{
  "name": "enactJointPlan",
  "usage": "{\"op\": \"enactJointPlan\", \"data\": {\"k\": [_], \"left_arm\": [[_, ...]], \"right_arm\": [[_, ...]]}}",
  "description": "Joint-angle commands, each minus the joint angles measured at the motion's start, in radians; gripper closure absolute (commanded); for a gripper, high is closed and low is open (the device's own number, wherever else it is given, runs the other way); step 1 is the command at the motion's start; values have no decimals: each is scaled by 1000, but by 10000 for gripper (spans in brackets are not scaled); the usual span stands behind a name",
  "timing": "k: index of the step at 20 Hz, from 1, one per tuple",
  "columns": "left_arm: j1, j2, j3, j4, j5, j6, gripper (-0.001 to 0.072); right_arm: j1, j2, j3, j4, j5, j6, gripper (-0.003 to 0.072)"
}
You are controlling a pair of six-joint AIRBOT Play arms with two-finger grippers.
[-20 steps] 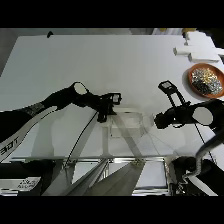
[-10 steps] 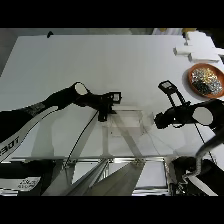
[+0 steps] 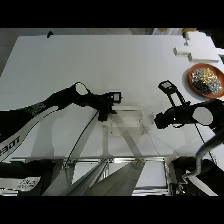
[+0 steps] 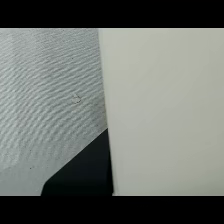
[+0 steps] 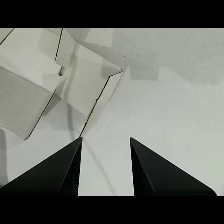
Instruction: Fold the box and place the chain.
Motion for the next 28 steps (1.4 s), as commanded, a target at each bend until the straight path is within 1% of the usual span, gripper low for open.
{"op": "enactJointPlan", "data": {"k": [1,2,6,9,10,14,28], "left_arm": [[-1,0,0,2,-7,-1,698],[-1,0,0,1,-29,2,701],[-1,16,0,3,-24,0,701],[-1,35,0,5,5,-46,703],[-1,44,0,23,14,-69,706],[-1,56,22,142,-11,-182,707],[-1,35,21,155,-12,-180,701]], "right_arm": [[1,0,0,0,0,0,351],[1,0,0,0,0,0,351],[1,0,0,0,0,0,351],[1,0,0,0,-1,0,351],[1,0,0,0,0,0,351],[1,0,0,0,-2,0,351],[1,0,0,0,-1,0,351]]}}
